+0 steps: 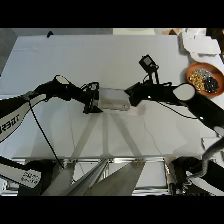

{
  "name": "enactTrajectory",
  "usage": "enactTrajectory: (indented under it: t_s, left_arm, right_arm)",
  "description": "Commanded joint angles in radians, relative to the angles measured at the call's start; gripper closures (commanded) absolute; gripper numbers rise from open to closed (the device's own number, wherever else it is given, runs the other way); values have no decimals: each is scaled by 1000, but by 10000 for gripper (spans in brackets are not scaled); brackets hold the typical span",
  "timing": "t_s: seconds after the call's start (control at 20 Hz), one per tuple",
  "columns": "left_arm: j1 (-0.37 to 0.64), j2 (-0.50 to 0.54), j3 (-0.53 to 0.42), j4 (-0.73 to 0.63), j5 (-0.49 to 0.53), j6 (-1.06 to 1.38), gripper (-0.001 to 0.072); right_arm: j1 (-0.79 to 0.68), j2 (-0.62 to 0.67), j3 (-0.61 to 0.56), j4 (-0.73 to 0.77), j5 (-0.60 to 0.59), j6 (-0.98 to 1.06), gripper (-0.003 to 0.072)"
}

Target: Fold the box and place the chain.

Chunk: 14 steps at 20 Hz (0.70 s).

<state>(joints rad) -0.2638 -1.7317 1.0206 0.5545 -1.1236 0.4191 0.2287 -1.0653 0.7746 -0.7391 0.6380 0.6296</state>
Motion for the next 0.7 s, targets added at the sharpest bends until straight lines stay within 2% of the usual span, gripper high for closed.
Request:
enactTrajectory:
  t_s: [0.0,0.05,0.1,0.2,0.25,0.35,0.4,0.45,0.65]
  left_arm:
    - [0,0,0,0,1,0,432]
    - [0,0,0,0,1,0,432]
    - [0,0,0,0,1,0,432]
    - [0,0,0,0,1,0,432]
    - [0,0,0,0,1,0,432]
    - [0,0,0,0,1,0,432]
    - [0,0,0,0,1,0,432]
    - [0,0,0,0,0,0,432]
    - [0,0,0,0,0,0,432]
  right_arm:
    - [1,84,0,-393,151,-2,666]
    - [1,77,0,-480,193,-3,661]
    - [1,66,0,-526,210,-3,593]
    - [1,38,0,-540,206,-64,494]
    - [1,16,0,-526,204,-140,485]
    - [-8,-45,0,-471,209,-338,473]
    - [-32,-82,0,-410,206,-435,377]
    - [-60,-119,0,-349,207,-520,344]
    - [-137,-244,0,-136,183,-741,345]
